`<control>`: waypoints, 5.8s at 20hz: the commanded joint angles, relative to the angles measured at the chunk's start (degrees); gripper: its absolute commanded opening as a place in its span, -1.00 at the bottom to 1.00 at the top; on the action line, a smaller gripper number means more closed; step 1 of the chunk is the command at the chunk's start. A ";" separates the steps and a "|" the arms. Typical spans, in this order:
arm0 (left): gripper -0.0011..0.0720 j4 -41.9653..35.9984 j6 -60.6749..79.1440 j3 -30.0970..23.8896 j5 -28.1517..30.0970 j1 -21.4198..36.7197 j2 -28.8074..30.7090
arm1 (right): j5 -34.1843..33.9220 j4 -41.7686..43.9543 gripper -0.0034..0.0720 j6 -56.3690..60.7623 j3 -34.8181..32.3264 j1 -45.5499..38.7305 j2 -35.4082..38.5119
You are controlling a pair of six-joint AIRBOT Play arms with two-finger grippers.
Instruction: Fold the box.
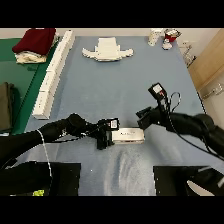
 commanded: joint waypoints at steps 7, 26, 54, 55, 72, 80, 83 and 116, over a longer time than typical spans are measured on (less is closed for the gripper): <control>0.46 0.02 0.02 0.02 0.00 0.02 0.04 | -33.33 -19.34 -0.84 26.62 28.41 -11.69 -27.65; 0.46 3.63 -9.57 1.18 1.07 3.85 3.30 | -37.11 -19.19 -0.83 29.33 32.06 -11.69 -31.65; 0.46 18.32 -51.56 36.00 18.25 41.33 -24.26 | -37.11 -19.21 -0.83 29.35 32.06 -11.69 -31.65; 0.46 18.80 -51.54 36.24 18.43 41.33 -24.70 | -37.11 -19.19 -0.83 29.33 32.06 -11.69 -31.65; 0.46 22.99 -53.05 36.22 19.04 43.47 -26.23 | -37.11 -19.21 -0.84 29.33 32.06 -11.69 -31.65; 0.46 22.95 -52.48 36.22 19.17 43.41 -26.23 | -37.11 -19.21 -0.84 29.33 32.06 -11.69 -31.65; 0.46 22.93 -52.48 36.22 19.12 43.39 -26.23 | -37.11 -19.19 -0.83 29.33 32.06 -11.69 -31.65; -0.95 23.63 -59.47 36.22 -7.78 41.88 -4.35 | -37.11 -19.19 -0.84 29.33 32.06 -11.69 -31.65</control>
